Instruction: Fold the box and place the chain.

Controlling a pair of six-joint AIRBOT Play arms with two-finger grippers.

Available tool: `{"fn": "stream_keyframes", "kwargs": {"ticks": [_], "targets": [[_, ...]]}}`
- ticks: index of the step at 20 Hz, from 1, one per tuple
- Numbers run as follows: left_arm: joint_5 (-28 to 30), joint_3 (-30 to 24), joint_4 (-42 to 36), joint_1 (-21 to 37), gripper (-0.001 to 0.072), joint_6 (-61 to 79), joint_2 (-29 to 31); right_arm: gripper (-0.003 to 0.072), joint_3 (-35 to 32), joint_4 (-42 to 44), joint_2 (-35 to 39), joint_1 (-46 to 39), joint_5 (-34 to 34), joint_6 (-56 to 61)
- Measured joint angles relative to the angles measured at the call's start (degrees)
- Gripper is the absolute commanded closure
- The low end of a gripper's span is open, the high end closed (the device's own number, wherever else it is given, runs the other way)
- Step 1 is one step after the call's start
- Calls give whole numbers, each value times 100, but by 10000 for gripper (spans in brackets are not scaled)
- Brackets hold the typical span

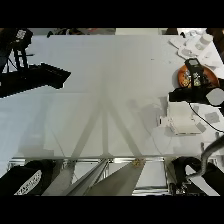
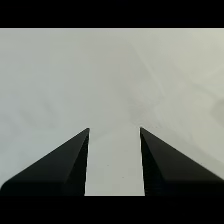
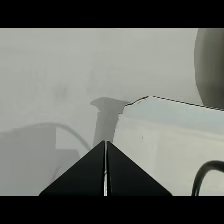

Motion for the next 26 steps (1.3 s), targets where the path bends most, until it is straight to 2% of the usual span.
{"fn": "stream_keyframes", "kwargs": {"ticks": [4,14,15,16,17,21,26], "targets": [[0,0,0,0,367,0,0,678,0,81,0,0,0,0],[0,0,0,0,367,0,0,670,0,138,0,0,979,-24],[0,0,0,0,367,0,0,538,0,101,0,0,1091,-52],[0,0,0,0,367,0,0,330,0,26,0,0,1187,-125],[0,0,0,0,367,0,0,305,2,-83,0,0,1261,-170],[2,0,0,0,367,0,0,306,175,-1073,2,0,1587,-114],[0,0,0,0,367,0,0,306,870,-2385,2,-219,1932,57]]}}
